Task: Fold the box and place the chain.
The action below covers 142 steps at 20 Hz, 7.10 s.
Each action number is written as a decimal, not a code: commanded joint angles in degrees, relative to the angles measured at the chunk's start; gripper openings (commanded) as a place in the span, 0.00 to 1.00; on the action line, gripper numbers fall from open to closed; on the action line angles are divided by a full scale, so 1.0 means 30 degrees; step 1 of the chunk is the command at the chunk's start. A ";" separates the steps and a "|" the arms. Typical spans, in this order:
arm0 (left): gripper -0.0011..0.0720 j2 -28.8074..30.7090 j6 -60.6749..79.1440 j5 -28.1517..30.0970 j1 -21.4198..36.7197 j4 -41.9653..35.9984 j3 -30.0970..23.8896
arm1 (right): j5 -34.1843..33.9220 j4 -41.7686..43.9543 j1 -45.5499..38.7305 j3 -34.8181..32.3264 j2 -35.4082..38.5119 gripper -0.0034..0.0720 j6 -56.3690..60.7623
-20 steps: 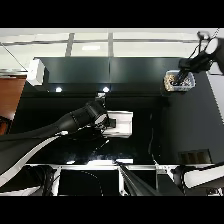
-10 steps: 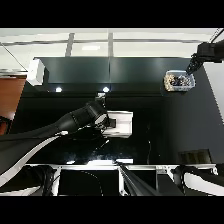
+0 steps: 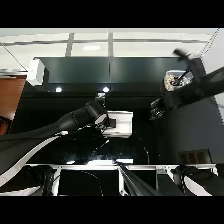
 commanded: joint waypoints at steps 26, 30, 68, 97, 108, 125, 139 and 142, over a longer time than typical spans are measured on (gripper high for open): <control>0.05 0.0000 0.0000 -0.0029 0.0000 -0.0066 0.0000 | -0.3388 -0.4612 0.0321 -0.3592 0.2011 0.42 0.1792; 0.05 0.0000 -0.0007 -0.0007 0.0000 -0.0211 0.0000 | -0.4626 -0.4597 -0.0838 -0.4182 0.2135 0.37 0.1800; 0.99 0.9952 4.2934 0.1566 0.9267 -1.2422 -0.8109 | -0.4109 -0.4430 -0.0809 -0.4393 0.2135 0.37 0.1909; 0.98 0.2987 5.1735 0.3461 0.8276 -2.0852 -0.7781 | -0.4364 -0.3198 -0.0772 -0.4393 0.2113 0.37 0.2310; 0.67 0.2645 5.1626 0.3694 0.7898 -2.0720 -0.7774 | -1.0892 0.0641 0.1443 -0.5333 -0.0896 1.00 -0.1800; 0.67 0.2645 5.1721 0.3723 0.7890 -2.0713 -0.7774 | -0.7300 0.3344 0.4605 -0.5136 -0.3249 1.00 -1.8207; 0.67 0.2645 5.1728 0.3723 0.7890 -2.0713 -0.7774 | -0.8444 0.2951 0.4728 -0.5792 -0.3483 1.00 -1.8637; 0.68 0.2645 5.1728 0.3723 0.7890 -2.0699 -0.7774 | -0.8837 0.2892 0.4743 -0.5785 -0.3475 1.00 -1.8986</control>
